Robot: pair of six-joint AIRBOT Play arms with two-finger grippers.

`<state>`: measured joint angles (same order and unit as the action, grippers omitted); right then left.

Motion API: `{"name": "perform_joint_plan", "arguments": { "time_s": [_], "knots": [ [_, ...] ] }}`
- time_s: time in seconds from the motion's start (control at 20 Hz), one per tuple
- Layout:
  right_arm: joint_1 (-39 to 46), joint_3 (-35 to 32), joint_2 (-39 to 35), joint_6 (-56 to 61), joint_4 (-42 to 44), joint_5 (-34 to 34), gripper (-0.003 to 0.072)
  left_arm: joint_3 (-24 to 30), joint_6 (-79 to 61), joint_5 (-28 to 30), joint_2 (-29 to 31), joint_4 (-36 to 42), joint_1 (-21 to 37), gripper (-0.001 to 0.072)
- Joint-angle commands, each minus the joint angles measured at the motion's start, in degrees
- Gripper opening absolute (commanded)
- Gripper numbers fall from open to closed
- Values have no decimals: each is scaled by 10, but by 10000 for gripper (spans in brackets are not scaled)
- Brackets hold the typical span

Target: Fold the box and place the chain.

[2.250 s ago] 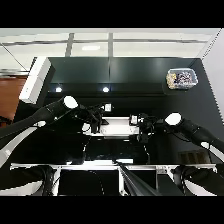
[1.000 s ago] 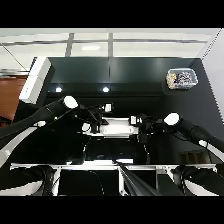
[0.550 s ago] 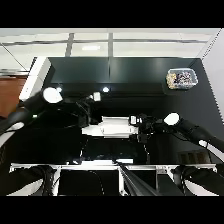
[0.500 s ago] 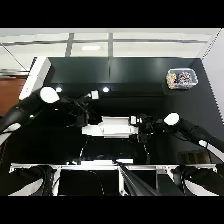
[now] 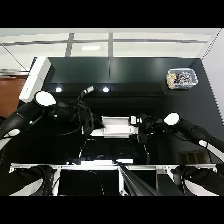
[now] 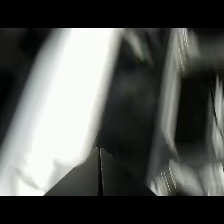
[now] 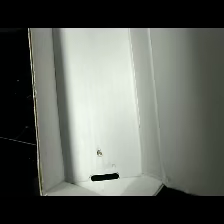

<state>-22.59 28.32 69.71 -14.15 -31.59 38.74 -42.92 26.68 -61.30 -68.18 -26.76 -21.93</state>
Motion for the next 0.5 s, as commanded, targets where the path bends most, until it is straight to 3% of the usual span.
{"name": "perform_joint_plan", "arguments": {
  "time_s": [0.0,0.25,0.35,0.45],
  "knots": [
    [0,0,0,0,0,0,420,6,-31,162,-40,118,-8,23],
    [0,0,0,0,0,0,420,-40,38,181,-114,-102,-26,22],
    [0,0,0,0,0,0,420,-55,38,144,-141,-125,-35,22],
    [0,0,0,0,0,0,420,-58,38,144,-161,-124,-38,23]
  ]
}}
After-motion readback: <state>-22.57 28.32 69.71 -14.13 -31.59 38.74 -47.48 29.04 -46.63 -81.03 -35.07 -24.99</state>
